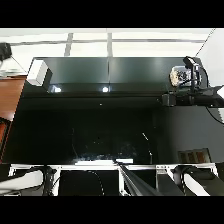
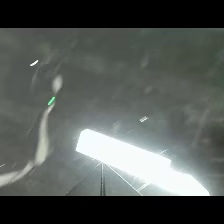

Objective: Fold the box and place the chain.

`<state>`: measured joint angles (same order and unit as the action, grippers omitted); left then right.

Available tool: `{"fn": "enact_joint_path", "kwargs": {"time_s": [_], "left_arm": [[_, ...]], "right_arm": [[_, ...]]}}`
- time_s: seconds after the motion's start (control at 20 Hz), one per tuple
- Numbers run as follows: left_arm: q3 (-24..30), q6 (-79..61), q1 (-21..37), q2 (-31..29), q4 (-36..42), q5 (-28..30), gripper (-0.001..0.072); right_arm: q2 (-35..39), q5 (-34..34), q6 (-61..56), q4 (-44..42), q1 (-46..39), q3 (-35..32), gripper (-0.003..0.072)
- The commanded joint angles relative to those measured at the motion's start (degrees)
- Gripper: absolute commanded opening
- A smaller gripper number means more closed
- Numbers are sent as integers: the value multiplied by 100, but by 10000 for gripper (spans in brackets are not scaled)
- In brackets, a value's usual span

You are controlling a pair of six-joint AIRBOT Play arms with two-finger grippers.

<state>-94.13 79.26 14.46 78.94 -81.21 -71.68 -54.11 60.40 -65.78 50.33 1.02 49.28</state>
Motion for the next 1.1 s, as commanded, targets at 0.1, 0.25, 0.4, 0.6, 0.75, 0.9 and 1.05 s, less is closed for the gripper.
{"fn": "enact_joint_path", "kwargs": {"time_s": [0.1, 0.25, 0.4, 0.6, 0.75, 0.9, 1.05], "left_arm": [[3954, 155, -704, -2444, 522, 1130, 24], [5692, 155, -820, -3604, 525, 1650, 24], [6430, 155, -763, -4286, 520, 1912, 26], [6387, 155, -758, -4446, 503, 2031, 26], [6391, 155, -763, -4422, 525, 2026, 26], [6389, 155, -763, -4417, 525, 2028, 26], [6389, 155, -763, -4417, 525, 2028, 26]], "right_arm": [[-2, -1631, -11, 1270, 98, -387, 13], [-7, -2164, -437, 1895, -111, -577, 13], [-9, -2579, -533, 1897, -245, -833, 15], [-9, -2328, -531, 1825, -232, -841, 15], [-9, -2328, -531, 1829, -232, -841, 15], [-9, -2328, -531, 1829, -232, -841, 16], [-9, -2328, -531, 1829, -232, -841, 15]]}}
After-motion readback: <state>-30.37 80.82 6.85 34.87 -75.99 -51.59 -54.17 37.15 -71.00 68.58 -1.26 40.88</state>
